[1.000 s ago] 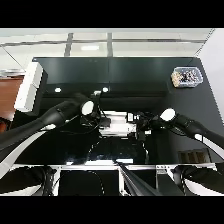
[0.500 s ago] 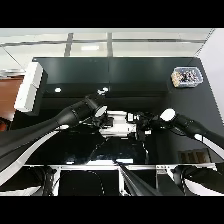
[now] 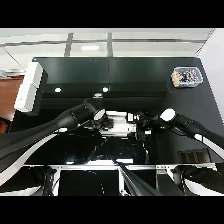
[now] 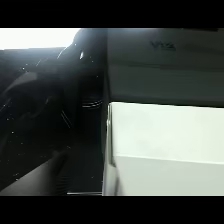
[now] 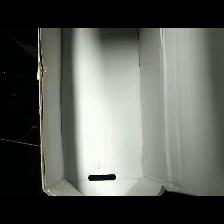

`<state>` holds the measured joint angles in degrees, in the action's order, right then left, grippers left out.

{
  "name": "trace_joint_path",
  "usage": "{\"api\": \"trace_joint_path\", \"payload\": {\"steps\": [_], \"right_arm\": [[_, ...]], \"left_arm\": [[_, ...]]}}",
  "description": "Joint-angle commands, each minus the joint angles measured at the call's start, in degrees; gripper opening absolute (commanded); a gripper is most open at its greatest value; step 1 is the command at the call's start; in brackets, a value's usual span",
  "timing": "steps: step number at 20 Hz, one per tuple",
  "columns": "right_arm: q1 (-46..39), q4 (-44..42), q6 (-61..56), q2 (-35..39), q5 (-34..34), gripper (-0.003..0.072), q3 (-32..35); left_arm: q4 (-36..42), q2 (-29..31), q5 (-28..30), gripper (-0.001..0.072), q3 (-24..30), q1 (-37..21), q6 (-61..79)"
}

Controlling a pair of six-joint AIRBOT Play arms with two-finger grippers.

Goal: Fold the box and place the chain.

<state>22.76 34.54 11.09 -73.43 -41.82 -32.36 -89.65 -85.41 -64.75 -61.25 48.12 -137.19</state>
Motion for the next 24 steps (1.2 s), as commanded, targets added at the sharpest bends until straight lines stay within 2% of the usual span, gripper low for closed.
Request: {"api": "trace_joint_path", "payload": {"steps": [1,4,5,6,7,8,9,11,12,14,15,17,18,19,20,24], "right_arm": [[0.0,0.0,0.0,0.0,0.0,0.0400,0.0],[0.0,0.0,0.0,0.0,0.0,0.0400,0.0],[0.0,0.0,0.0,0.0,0.0,0.0400,0.0],[0.0,0.0,0.0,0.0,0.0,0.0399,0.0],[0.0,0.0,0.0,0.0,0.0,0.0399,0.0],[0.0,0.0,0.0,0.0,0.0,0.0400,0.0],[0.0,0.0,0.0,0.0,0.0,0.0399,0.0],[0.0,0.0,0.0,0.0,0.0,0.0400,0.0],[0.0,0.0,0.0,0.0,0.0,0.0399,0.0],[0.0,0.0,0.0,0.0,0.0,0.0399,0.0],[0.0,0.0,0.0,0.0,0.0,0.0399,0.0],[0.0,0.0,0.0,0.0,0.0,0.0400,0.0],[0.0,0.0,0.0,0.0,0.0,0.0400,0.0],[0.0,0.0,0.0,0.0,0.0,0.0400,0.0],[0.0,0.0,0.0,0.0,-0.1,0.0400,0.0],[0.0,0.0,0.1,0.0,-0.4,0.0400,0.0]], "left_arm": [[0.3,0.6,2.5,0.0424,1.2,0.0,-0.9],[1.5,0.5,4.4,0.0422,1.2,-0.3,-0.9],[2.8,0.3,4.2,0.0383,1.2,-0.9,-0.8],[3.3,0.2,4.1,0.0272,1.2,-1.3,-0.8],[3.4,0.1,4.2,0.0099,1.2,-1.5,-0.5],[3.3,0.1,4.3,0.0028,1.2,-1.5,-0.1],[3.4,0.1,4.3,0.0028,1.2,-1.4,0.3],[3.4,0.1,4.3,0.0029,1.1,-1.4,0.3],[3.6,0.1,4.2,0.0072,1.1,-1.4,0.3],[3.8,0.1,3.7,0.0380,1.0,-1.4,0.2],[3.8,0.1,3.2,0.0427,1.0,-1.4,0.2],[3.3,0.1,2.8,0.0425,1.0,-1.5,0.2],[3.3,0.1,3.1,0.0379,1.0,-1.5,0.2],[3.3,0.1,3.3,0.0146,1.0,-1.5,0.2],[3.2,0.1,3.3,0.0028,1.0,-1.5,0.2],[3.1,0.0,3.3,0.0028,1.0,-1.4,0.3]]}}
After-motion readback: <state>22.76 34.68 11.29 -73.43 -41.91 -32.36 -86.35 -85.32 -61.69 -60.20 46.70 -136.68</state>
